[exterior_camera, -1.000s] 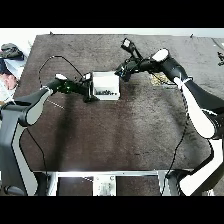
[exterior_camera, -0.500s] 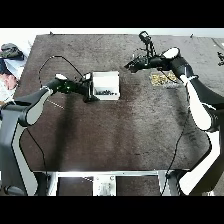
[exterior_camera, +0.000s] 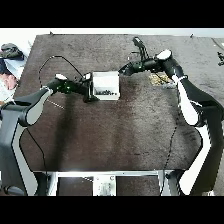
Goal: Fold the box and place the chain.
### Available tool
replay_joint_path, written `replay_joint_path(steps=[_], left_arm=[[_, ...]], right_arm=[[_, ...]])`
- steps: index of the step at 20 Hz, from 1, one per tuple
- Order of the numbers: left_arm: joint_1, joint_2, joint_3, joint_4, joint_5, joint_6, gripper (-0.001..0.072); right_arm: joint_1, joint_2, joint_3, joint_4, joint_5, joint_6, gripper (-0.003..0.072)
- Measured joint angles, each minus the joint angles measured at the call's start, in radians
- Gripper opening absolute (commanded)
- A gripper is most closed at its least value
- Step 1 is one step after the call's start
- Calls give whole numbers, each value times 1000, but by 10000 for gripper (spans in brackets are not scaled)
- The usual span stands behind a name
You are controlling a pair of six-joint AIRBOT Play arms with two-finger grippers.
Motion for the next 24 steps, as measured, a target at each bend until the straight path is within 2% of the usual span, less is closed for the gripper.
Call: replay_joint_path(steps=[3, 8, 11, 12, 24], left_arm=[[0, 0, 0, 0, 0, 0, 348], [0, 0, 0, 0, 0, 0, 349], [0, 0, 0, 0, 0, 0, 349], [0, 0, 0, 0, 0, 0, 348], [0, 0, 0, 0, 0, 0, 348]], right_arm=[[8, -3, 4, 5, 34, -24, 150], [14, 5, 6, 8, 217, -153, 151], [17, 14, 6, 0, 283, -219, 161], [22, 15, 6, -9, 291, -238, 231], [125, 18, 6, -79, 237, -375, 234]])
